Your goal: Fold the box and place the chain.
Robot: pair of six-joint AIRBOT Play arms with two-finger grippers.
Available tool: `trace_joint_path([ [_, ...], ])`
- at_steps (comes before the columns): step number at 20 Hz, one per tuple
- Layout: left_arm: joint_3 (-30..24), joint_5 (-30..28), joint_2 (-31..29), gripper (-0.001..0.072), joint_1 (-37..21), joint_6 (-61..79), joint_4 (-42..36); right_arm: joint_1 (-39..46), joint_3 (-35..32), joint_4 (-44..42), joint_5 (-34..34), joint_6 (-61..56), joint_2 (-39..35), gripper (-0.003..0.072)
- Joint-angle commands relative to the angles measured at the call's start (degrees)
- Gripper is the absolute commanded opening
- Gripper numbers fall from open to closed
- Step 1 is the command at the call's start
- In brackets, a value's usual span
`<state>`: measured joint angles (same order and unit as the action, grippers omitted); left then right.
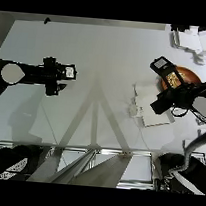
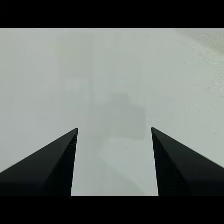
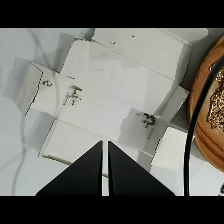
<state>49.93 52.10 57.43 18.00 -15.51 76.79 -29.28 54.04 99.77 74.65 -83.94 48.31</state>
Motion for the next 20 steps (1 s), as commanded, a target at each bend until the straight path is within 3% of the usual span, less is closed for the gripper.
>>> trace_joint_path([
  [1,0.1,0.0,0.0,0.0501,0.0,0.0,0.0,0.0,0.0,0.0,-1.9,0.0,0.0,0.0032],
  [5,0.1,0.0,0.0,0.0501,0.0,0.0,0.0,0.0,0.0,-2.3,-2.3,-5.4,0.0,0.0032],
  [9,0.1,0.0,0.0,0.0501,0.0,0.0,0.0,0.0,0.0,-1.6,-3.1,-3.1,0.5,0.0036],
  [10,0.1,0.0,0.0,0.0501,0.0,0.0,0.0,0.0,0.0,0.0,-1.9,-3.3,1.2,0.0077],
  [11,0.1,0.0,0.0,0.0501,0.0,0.0,0.0,0.0,0.0,1.8,0.5,-3.3,2.4,0.0174],
  [12,0.1,0.0,0.0,0.0501,0.0,0.0,0.0,0.0,0.0,3.9,3.5,-3.3,4.4,0.0357],
  [13,0.1,0.0,0.0,0.0501,0.0,0.0,0.0,0.0,0.0,5.9,5.8,-3.8,6.6,0.0461],
  [20,0.1,0.0,0.0,0.0501,0.0,0.0,0.0,0.0,0.0,22.9,10.9,-13.7,24.6,0.0465],
])
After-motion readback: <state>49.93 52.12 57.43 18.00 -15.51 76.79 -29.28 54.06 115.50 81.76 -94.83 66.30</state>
